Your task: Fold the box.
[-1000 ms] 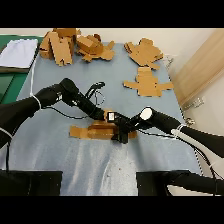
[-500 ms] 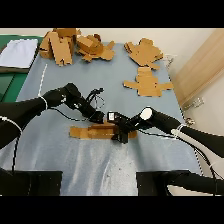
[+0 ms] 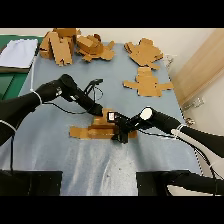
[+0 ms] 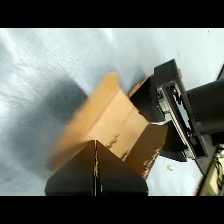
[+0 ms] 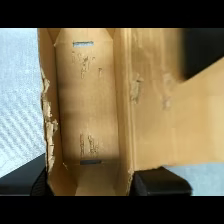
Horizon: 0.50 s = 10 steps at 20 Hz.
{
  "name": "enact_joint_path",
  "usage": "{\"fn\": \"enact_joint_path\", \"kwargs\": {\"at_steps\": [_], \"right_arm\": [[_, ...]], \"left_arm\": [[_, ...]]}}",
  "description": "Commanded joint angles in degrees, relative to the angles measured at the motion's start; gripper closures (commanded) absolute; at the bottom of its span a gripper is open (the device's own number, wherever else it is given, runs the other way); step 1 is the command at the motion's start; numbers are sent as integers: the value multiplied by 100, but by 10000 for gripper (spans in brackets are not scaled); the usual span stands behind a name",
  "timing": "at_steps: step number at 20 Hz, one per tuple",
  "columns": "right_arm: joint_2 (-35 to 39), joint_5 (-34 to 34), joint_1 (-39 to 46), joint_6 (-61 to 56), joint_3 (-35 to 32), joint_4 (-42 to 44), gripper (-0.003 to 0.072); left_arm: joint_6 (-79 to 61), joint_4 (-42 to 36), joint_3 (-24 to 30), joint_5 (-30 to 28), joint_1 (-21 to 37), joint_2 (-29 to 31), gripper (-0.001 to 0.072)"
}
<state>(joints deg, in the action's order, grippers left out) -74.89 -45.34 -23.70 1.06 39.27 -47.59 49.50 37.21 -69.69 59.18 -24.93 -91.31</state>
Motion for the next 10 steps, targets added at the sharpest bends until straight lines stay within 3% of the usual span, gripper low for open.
{"fn": "enact_joint_path", "kwargs": {"at_steps": [1, 4, 8, 10], "right_arm": [[-4, -13, 0, -2, 4, 4, 161], [-4, -11, 2, -2, 4, 4, 161], [-4, -15, 2, -2, 4, 4, 161], [-4, -13, 2, -2, 4, 2, 161]], "left_arm": [[-306, 225, -50, -356, 378, 345, 697], [-1093, 221, -48, -319, 772, 553, 698], [-2308, 249, -15, 479, 966, 608, 698], [-2776, 240, 247, 686, 955, 756, 700]]}}
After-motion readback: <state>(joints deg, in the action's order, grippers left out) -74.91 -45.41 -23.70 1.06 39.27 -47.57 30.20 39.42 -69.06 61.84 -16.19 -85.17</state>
